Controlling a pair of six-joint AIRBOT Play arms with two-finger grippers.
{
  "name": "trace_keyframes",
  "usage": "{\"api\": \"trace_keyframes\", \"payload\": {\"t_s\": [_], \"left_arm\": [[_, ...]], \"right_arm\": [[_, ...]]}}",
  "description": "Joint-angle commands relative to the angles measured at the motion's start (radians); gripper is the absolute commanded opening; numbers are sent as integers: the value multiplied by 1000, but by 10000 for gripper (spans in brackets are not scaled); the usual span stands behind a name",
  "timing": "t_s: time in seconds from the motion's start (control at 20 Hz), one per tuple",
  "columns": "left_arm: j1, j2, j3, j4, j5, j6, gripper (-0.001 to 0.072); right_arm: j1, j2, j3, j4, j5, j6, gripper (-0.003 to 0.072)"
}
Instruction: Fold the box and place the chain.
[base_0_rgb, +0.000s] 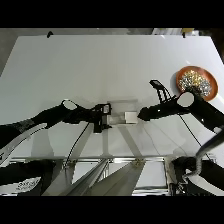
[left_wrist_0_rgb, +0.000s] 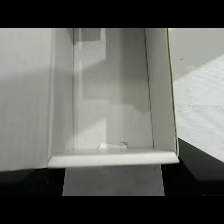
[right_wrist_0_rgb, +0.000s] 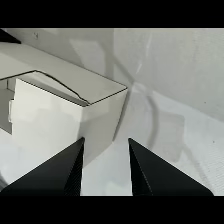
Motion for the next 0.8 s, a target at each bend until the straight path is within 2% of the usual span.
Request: {"api": "trace_keyframes", "payload": {"t_s": [0.0, 0.3, 0.55, 0.75], "left_arm": [[0, -1, 0, -3, 2, -2, 149], [0, -1, 0, -2, 2, -2, 149], [0, -1, 0, -3, 2, -2, 149], [0, -1, 0, -2, 1, -2, 149]], "right_arm": [[32, 0, 13, 25, -3, 19, 327], [32, 0, 50, -13, 15, 63, 314], [29, 0, 50, -170, 43, 182, 289], [25, 1, 50, -172, 56, 182, 289]]}}
